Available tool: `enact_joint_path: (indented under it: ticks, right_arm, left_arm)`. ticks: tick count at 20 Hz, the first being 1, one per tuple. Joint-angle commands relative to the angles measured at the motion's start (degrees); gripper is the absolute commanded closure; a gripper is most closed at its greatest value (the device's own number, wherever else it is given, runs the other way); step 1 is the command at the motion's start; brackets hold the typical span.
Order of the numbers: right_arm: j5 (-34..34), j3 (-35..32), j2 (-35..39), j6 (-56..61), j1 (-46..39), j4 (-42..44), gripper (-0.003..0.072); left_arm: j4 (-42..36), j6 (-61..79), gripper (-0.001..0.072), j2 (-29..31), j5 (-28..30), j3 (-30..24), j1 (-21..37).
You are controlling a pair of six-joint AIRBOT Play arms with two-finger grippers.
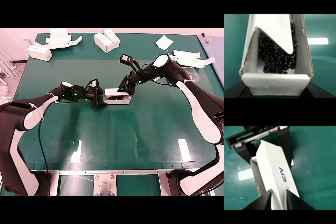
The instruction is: Fold the box and place the chain.
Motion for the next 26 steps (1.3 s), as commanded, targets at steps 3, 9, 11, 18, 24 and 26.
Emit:
enact_joint_path:
  ticks: [3, 9, 11, 18, 24, 26]
  right_arm:
    - [2.4, -0.1, 0.0, 0.3, 0.0, -0.3, 0.0474]
    - [2.6, -2.8, 0.0, 0.3, 0.3, -0.3, 0.0474]
    - [2.5, -2.8, 0.0, 0.2, 0.6, -0.2, 0.0474]
    - [1.6, -2.6, 0.0, 0.3, 0.9, 0.2, 0.0496]
    - [2.6, -4.7, 0.0, 0.0, 2.1, 0.5, 0.0495]
    - [2.6, -4.9, 0.0, 0.0, 2.1, 1.1, 0.0495]
  left_arm:
    - [0.0, 0.0, 0.0241, 0.0, 0.0, 0.0, 0.0]
    - [0.0, 0.0, 0.0241, 0.0, 0.0, 0.0, 0.0]
    - [0.0, 0.0, 0.0241, 0.0, 0.0, 0.0, 0.0]
    - [0.0, 0.0, 0.0241, 0.0, 0.0, 0.0, 0.0]
    - [0.0, 0.1, 0.0241, 0.0, 0.0, 0.0, 0.0]
    - [0.0, 0.1, 0.0241, 0.0, 0.0, 0.0, 0.0]
